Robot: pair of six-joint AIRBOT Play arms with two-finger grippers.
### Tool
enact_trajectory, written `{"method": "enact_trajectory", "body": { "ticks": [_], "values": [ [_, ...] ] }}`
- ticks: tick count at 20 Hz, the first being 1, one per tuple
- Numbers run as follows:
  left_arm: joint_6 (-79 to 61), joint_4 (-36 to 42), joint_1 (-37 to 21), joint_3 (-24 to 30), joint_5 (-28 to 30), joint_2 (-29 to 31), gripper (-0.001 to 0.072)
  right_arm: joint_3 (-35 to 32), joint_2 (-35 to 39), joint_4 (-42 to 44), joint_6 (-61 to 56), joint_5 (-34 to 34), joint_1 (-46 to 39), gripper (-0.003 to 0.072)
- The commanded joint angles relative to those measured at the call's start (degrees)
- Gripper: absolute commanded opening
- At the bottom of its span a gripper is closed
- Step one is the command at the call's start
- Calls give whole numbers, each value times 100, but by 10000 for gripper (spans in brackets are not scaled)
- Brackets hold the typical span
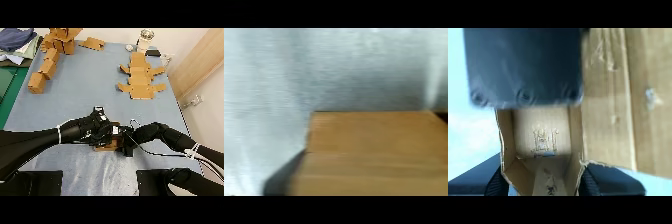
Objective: Fold the box.
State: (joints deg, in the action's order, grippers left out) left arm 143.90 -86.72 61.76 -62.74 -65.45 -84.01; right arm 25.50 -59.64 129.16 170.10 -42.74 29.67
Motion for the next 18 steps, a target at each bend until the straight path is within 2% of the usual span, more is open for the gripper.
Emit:
{"method": "enact_trajectory", "body": {
  "ticks": [1,5,6,7,8,18],
  "values": [
    [107,-11,46,-17,96,-24,15,0,-4,7,4,2,4,488],
    [83,-4,42,-20,92,-22,16,0,-4,7,4,2,7,488],
    [48,15,42,-20,94,-20,54,2,-4,7,4,2,7,488],
    [39,48,42,-20,92,-17,409,0,-4,7,4,2,7,488],
    [116,79,42,-20,63,-17,688,0,-4,7,4,2,4,488],
    [33,-136,-7,-122,-247,409,673,0,-4,7,4,2,7,488]
  ]
}}
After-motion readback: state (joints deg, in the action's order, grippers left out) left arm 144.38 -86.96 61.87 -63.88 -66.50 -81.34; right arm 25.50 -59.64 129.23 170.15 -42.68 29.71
